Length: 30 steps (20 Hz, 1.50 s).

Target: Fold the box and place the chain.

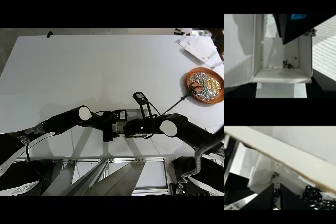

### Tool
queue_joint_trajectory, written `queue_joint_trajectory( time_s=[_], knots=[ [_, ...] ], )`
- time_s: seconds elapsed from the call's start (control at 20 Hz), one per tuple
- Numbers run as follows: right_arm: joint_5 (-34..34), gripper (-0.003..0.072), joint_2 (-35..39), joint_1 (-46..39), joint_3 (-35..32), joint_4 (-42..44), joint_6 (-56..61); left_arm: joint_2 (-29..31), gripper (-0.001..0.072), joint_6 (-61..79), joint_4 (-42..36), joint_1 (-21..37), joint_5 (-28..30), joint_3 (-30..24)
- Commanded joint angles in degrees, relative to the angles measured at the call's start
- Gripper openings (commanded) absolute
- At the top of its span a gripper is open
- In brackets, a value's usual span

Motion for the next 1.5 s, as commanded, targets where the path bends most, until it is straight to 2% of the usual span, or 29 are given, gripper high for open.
queue_joint_trajectory(
  time_s=[0.0,0.2,0.4,0.55,0.7,0.75,0.8,0.85,0.9,1.05,1.25,1.45],
  knots=[
    [-1.1,0.0142,-1.4,0.1,0.0,0.3,0.0,0.0,0.0276,0.0,0.0,0.0,0.0,0.0],
    [0.0,0.0203,2.8,-3.4,0.0,0.3,-1.6,0.0,0.0276,0.0,0.0,0.0,0.0,0.0],
    [10.1,0.0203,14.7,-11.3,0.0,-2.1,-4.5,0.0,0.0276,0.0,0.0,0.0,0.0,0.0],
    [17.4,0.0202,22.6,-22.9,0.0,-9.0,-4.5,0.0,0.0276,0.0,0.0,0.0,0.0,0.0],
    [19.5,0.0208,22.8,-39.0,0.0,-19.1,-4.2,0.0,0.0276,0.0,0.0,0.0,0.0,0.0],
    [18.7,0.0246,21.7,-43.6,0.0,-21.4,-3.6,0.0,0.0276,0.0,0.0,0.0,0.0,0.0],
    [17.4,0.0344,20.0,-48.2,0.0,-22.8,-2.5,0.0,0.0276,0.0,0.0,0.0,0.0,0.0],
    [15.9,0.04,18.0,-51.8,0.0,-23.3,-1.9,0.0,0.0276,0.0,0.0,0.0,0.0,0.0],
    [13.5,0.0424,15.5,-54.9,0.0,-23.6,-0.7,0.0,0.0276,0.0,0.0,0.0,0.0,0.0],
    [3.1,0.0424,7.1,-59.3,0.0,-23.6,2.2,0.0,0.0276,0.0,0.0,0.0,0.0,0.0],
    [-11.4,0.0424,-4.3,-59.7,0.0,-23.5,10.6,0.0,0.0276,0.0,0.0,0.0,0.0,0.0],
    [-22.9,0.0423,-10.3,-59.7,0.0,-23.4,13.0,0.0,0.0276,0.0,0.0,0.0,0.0,0.0]
  ],
)
